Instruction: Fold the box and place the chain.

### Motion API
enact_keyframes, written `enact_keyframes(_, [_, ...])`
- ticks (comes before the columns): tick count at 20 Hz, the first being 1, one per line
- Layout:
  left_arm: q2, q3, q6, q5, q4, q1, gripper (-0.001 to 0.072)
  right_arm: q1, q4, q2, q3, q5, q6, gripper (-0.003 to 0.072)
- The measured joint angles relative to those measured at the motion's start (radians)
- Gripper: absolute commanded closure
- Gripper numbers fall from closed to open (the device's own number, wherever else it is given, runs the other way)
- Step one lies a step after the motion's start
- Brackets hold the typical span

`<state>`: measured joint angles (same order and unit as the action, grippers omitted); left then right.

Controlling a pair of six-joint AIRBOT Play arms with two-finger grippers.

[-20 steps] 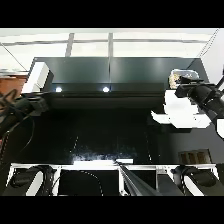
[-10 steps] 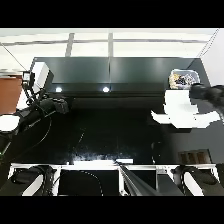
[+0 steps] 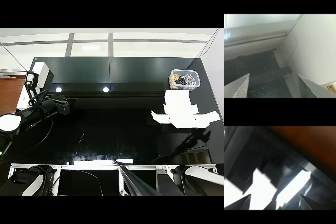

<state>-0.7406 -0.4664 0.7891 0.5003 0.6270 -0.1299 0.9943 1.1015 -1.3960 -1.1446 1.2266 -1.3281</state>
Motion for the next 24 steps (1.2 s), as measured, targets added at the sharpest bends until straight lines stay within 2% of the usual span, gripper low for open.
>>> enact_keyframes(3, [0.000,0.000,0.000,0.000,0.007,0.000,-0.0007,0.020,-0.104,-0.166,-0.103,0.164,0.130,-0.0026])
enact_keyframes(4, [0.000,0.000,0.000,0.001,0.008,0.000,-0.0006,0.016,-0.126,-0.209,-0.129,0.194,0.164,0.0013])
enact_keyframes(9, [0.000,0.000,0.000,0.002,0.011,0.000,-0.0006,-0.045,-0.170,-0.364,-0.212,0.272,0.347,0.0015])
enact_keyframes(10, [0.000,0.000,0.000,0.002,0.012,0.000,-0.0006,-0.059,-0.172,-0.379,-0.219,0.278,0.383,0.0182])
enact_keyframes(13, [0.000,0.000,0.000,0.002,0.012,0.000,-0.0006,-0.082,-0.179,-0.403,-0.232,0.291,0.448,0.0495])
enact_keyframes(15, [0.000,0.000,0.000,0.003,0.012,0.000,-0.0006,-0.089,-0.181,-0.409,-0.237,0.312,0.470,0.0496])
enact_keyframes(16, [0.000,0.000,0.000,0.004,0.012,0.000,-0.0006,-0.092,-0.183,-0.411,-0.238,0.330,0.476,0.0539])
enact_keyframes(17, [0.000,0.000,0.000,0.004,0.012,0.000,-0.0006,-0.094,-0.186,-0.412,-0.240,0.348,0.480,0.0669])
enact_keyframes(24, [0.000,0.000,0.000,0.006,0.012,0.000,-0.0006,-0.151,-0.265,-0.373,-0.171,0.448,0.478,0.0670])
